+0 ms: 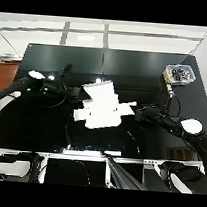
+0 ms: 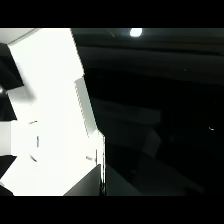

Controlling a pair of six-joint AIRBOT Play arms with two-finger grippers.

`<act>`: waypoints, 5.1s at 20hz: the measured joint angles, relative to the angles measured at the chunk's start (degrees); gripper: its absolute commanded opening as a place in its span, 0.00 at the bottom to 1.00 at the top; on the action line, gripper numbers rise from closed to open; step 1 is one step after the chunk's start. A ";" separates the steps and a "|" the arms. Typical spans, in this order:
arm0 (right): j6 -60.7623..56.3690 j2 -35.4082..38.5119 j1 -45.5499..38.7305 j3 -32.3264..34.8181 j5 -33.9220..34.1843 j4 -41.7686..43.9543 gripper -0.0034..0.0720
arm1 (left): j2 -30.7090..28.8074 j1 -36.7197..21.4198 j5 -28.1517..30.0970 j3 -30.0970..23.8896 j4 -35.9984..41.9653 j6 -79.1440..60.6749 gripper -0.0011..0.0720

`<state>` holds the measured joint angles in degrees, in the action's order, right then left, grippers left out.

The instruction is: Fold the box and place the chain.

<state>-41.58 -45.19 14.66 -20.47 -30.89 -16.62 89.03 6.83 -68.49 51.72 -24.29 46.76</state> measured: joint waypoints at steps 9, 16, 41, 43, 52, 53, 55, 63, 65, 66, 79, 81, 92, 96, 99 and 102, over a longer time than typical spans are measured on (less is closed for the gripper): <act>-0.20 -0.07 1.09 0.07 0.26 0.07 0.07 | 11.19 2.43 -16.33 9.84 0.07 -15.50 0.24; -0.83 -0.17 1.09 0.07 0.70 -0.20 0.71 | 12.74 2.78 -20.61 12.87 -6.40 -17.70 0.05; -6.01 -1.64 5.51 -10.99 -18.23 -44.00 1.00 | -8.04 22.77 22.91 -4.15 -20.70 -50.51 0.05; -1.09 -2.45 8.66 -9.46 -15.58 -43.93 0.99 | -7.15 23.08 23.58 -4.09 -21.18 -50.75 0.05; 24.22 -9.53 14.40 -7.41 -14.36 -41.53 0.99 | -6.19 23.39 24.44 -3.98 -22.62 -48.22 0.05; 26.14 -10.60 14.58 -7.37 -13.86 -39.74 0.99 | -6.16 23.41 24.46 -3.98 -22.75 -48.06 0.05; 28.55 -12.33 15.17 -7.34 -11.96 -35.98 0.99 | -6.16 23.41 24.46 -3.98 -22.82 -47.89 0.05; 31.61 -13.44 16.65 -9.88 -3.80 -29.92 0.99 | -6.12 23.41 24.44 -3.98 -22.95 -47.60 0.05; 31.89 -13.25 15.10 -11.08 -3.67 -31.19 0.99 | -6.12 23.41 24.44 -4.00 -22.91 -47.43 0.05; 31.98 -13.25 14.03 -11.43 -3.80 -31.43 0.99 | -6.12 23.41 24.44 -3.98 -22.91 -47.43 0.05; 46.47 -19.76 8.74 -12.44 -9.97 -21.73 0.99 | -6.12 23.41 24.44 -3.98 -23.04 -47.84 0.05; 48.59 -21.92 8.72 -12.44 -9.97 -21.00 0.99 | -6.12 23.41 24.44 -3.98 -23.06 -47.84 0.05; 54.01 -28.06 8.70 -12.50 -9.55 -18.69 0.99 | -6.10 23.41 24.48 -3.98 -23.02 -47.84 0.05; 54.27 -28.76 8.70 -12.52 -9.29 -18.64 0.99 | -6.10 23.41 24.48 -3.98 -22.99 -47.84 0.05; 54.42 -28.96 8.70 -12.52 -9.11 -18.82 0.99 | -6.10 23.41 24.48 -3.98 -22.99 -47.82 0.05; 54.45 -29.05 8.63 -12.50 -9.07 -18.97 0.99 | -6.10 23.41 24.48 -3.98 -22.99 -47.80 0.05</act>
<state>12.86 -74.24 23.29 -32.97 -39.97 -35.59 82.94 30.24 -44.01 47.75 -47.29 -1.04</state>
